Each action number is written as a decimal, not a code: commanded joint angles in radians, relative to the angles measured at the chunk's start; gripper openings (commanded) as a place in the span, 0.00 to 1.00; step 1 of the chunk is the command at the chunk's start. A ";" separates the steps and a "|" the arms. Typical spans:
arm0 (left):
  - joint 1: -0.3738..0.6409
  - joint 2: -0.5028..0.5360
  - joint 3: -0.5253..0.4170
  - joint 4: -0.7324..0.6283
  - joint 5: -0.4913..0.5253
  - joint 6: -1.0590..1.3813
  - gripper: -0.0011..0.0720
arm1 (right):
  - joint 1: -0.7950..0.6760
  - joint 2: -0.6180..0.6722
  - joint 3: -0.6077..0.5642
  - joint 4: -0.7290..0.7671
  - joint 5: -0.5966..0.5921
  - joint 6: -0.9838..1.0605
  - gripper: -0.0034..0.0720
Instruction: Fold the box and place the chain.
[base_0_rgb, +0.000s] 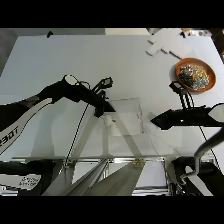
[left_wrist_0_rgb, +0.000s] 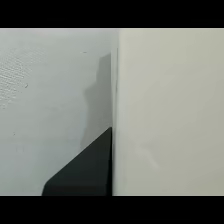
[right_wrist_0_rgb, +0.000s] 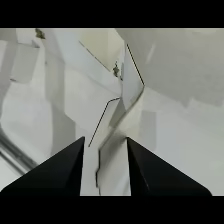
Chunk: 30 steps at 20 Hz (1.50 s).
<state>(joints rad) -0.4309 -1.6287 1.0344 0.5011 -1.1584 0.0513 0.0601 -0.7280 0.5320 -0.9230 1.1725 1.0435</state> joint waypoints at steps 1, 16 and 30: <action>-0.001 0.073 0.001 0.131 -0.049 0.023 0.02 | 0.001 0.001 0.036 0.030 0.058 0.004 0.48; -0.150 0.058 -0.012 0.104 0.213 -0.050 0.01 | 0.000 0.119 0.177 -0.272 0.059 0.067 0.50; -0.151 0.005 -0.012 0.146 0.253 -0.077 0.02 | 0.000 0.119 0.177 -0.243 -0.010 0.066 0.50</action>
